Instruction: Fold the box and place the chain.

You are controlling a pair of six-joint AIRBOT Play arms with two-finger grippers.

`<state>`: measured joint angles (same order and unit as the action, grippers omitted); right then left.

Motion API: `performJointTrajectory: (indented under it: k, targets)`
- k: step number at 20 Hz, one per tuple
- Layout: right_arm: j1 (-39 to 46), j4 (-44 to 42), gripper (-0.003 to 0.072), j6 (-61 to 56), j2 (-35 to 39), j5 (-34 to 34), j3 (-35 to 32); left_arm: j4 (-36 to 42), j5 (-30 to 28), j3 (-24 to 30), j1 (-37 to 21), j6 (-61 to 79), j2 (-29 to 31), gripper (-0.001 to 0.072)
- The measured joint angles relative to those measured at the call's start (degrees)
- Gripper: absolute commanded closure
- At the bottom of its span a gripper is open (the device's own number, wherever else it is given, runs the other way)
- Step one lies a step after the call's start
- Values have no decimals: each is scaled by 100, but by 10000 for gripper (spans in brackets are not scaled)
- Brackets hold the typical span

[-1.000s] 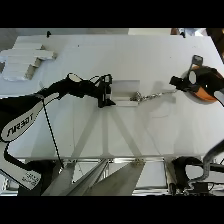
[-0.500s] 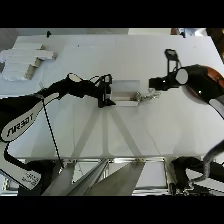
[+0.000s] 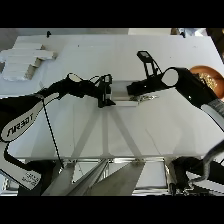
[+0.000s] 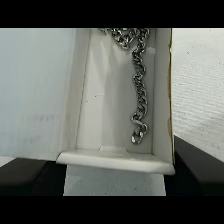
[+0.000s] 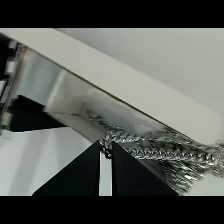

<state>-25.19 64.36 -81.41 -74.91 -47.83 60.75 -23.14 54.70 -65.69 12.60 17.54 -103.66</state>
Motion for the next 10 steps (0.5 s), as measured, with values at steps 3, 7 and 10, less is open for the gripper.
performJointTrajectory:
  k: [3,7,10]
  targets:
    - [-201,-184,670,153,-24,149,81,-2,0,0,2,0,0,433]
    - [-435,-192,669,221,-256,251,116,0,0,0,0,-2,0,433]
    - [-509,-31,488,234,-442,291,127,0,0,0,2,-2,-2,433]
